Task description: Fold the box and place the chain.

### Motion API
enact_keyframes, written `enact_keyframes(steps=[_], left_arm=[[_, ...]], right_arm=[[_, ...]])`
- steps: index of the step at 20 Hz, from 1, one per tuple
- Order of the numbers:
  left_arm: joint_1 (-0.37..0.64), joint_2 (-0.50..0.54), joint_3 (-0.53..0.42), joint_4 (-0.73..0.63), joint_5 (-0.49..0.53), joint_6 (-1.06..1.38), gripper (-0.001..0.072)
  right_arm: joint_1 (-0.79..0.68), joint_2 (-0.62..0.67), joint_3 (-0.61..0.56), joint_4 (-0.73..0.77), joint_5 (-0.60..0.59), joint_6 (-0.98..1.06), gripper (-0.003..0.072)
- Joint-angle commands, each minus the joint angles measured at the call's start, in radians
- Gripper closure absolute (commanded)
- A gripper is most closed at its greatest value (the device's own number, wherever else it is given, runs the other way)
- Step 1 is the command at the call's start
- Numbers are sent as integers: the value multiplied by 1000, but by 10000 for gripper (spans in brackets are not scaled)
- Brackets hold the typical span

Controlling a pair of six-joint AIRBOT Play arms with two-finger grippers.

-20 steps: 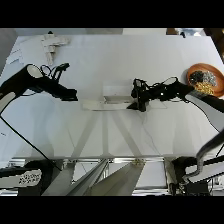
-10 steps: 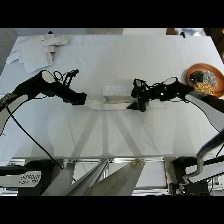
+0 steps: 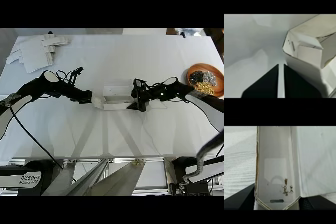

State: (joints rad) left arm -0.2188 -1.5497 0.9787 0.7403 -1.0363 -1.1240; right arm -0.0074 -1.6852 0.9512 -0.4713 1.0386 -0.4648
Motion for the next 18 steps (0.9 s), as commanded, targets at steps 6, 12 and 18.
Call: enact_keyframes(steps=[6, 12, 18], left_arm=[[-7, 1, 0, -104, -20, 115, 550], [-7, 0, 0, -188, -14, 196, 400], [-10, -4, 0, -229, -13, 272, 384]], right_arm=[[0, 0, 0, 0, 0, 0, 229], [0, 0, 0, 0, 0, 0, 229], [0, 0, 0, 0, 0, 0, 229]])
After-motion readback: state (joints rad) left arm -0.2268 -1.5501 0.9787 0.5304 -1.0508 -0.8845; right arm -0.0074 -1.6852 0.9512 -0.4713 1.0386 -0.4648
